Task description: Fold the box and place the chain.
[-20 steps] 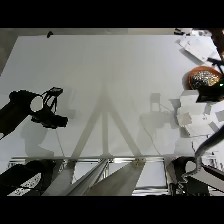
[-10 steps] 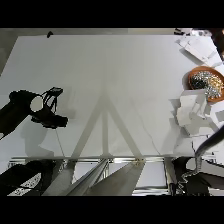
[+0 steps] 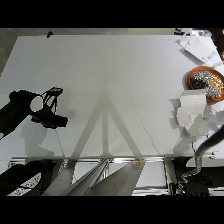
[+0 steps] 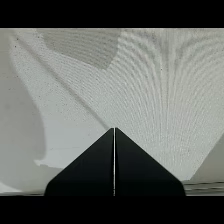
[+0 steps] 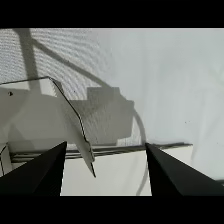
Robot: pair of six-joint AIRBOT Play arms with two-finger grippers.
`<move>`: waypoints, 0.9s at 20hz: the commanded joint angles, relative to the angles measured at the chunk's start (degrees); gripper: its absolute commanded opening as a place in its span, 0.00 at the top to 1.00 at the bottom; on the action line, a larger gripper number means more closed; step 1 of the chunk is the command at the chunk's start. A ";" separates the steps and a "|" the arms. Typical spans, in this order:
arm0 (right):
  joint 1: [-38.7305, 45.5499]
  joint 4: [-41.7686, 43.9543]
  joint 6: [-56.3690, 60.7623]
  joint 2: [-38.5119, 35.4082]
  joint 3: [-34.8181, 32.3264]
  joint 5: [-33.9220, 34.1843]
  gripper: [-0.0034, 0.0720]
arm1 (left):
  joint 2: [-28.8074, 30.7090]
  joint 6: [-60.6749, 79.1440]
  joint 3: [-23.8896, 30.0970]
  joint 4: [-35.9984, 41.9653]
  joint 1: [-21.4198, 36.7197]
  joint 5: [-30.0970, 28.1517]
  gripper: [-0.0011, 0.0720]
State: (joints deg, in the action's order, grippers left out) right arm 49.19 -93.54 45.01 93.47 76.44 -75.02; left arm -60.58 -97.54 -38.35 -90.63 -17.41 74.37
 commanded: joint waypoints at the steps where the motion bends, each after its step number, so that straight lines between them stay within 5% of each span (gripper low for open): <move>1: 0.24 3.54 -3.54 2.97 0.02 0.37 0.27 | 0.04 0.00 0.04 -0.02 0.04 0.00 0.97; 5: -0.44 4.24 -3.39 5.11 0.02 -1.86 0.48 | 0.04 0.00 0.04 -0.02 0.04 0.00 0.97; 6: -0.44 4.33 -3.30 5.73 0.02 -3.56 0.62 | 0.04 0.02 0.04 -0.02 0.04 0.00 0.97; 7: -0.44 4.94 -3.41 5.95 0.02 -5.49 0.88 | 0.04 0.00 0.04 -0.02 0.04 0.00 0.97; 8: -0.44 6.12 -3.56 5.79 0.02 -7.13 0.95 | 0.04 0.02 0.04 -0.02 0.04 0.02 0.97; 13: -4.28 18.78 -5.05 1.27 0.02 -12.96 0.95 | 0.04 0.00 0.04 -0.02 0.04 0.00 0.97; 18: -16.68 29.40 -2.32 -5.35 -1.66 -15.41 0.95 | 0.04 0.00 0.04 0.00 0.04 0.00 0.97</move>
State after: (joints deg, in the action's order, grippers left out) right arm 38.85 -70.81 40.77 91.33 75.90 -88.44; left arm -60.58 -97.54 -38.33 -90.65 -17.41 74.39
